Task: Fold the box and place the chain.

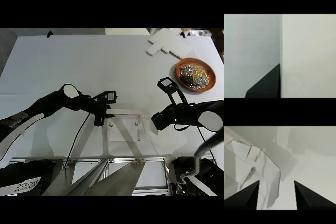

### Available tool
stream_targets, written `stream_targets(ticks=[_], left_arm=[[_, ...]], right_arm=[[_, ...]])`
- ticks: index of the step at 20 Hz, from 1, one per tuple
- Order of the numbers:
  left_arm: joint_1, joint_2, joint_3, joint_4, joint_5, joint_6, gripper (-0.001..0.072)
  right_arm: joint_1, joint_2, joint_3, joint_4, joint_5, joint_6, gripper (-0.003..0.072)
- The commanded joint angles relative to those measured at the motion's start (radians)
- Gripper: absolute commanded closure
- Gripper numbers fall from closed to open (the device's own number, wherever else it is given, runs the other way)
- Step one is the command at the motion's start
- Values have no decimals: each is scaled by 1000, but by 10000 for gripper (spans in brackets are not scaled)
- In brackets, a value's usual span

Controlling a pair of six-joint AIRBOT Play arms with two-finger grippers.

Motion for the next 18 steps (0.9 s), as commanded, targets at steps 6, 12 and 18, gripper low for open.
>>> stream_targets(ticks=[6,12,18], left_arm=[[-4,-64,57,28,44,58,707],[-5,-146,57,24,47,60,705],[-5,-146,57,24,76,60,702]], right_arm=[[0,10,5,37,-35,3,210],[0,10,5,37,-40,2,210],[0,10,5,37,-40,2,210]])
